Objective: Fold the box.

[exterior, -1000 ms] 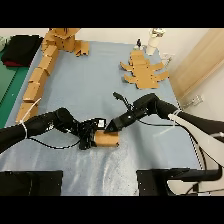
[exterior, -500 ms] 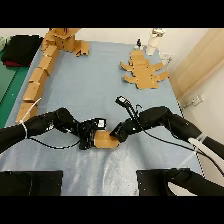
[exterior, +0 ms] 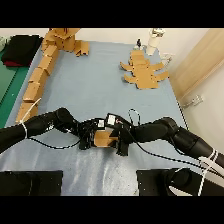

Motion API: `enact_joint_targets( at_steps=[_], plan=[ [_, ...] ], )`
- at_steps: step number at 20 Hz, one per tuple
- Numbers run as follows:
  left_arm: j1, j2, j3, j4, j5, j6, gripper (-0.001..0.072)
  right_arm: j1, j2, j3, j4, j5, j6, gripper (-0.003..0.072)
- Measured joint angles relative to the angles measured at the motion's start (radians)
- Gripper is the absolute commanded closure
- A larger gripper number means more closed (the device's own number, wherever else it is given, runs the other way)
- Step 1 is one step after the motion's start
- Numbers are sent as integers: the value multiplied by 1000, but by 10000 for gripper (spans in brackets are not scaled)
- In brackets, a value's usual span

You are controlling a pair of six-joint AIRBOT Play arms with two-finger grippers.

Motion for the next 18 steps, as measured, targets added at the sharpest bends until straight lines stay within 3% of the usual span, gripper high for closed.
enact_joint_targets(
  at_steps=[2, 4, 11, 17, 18],
  plan=[
    [0, 0, 0, 0, 0, 0, 367, 27, -15, -1, -70, 40, -25, 273],
    [0, 0, 0, 0, 0, 0, 367, 53, -30, -2, -121, 80, -40, 224],
    [0, 0, 0, 0, 0, 0, 367, 148, -43, -2, -267, 151, -36, 224],
    [0, 0, 0, 0, 0, 0, 367, 289, -23, -26, -620, 218, 253, 226],
    [0, 0, 0, 0, 0, 0, 367, 306, -19, -29, -669, 224, 301, 261]
  ],
)
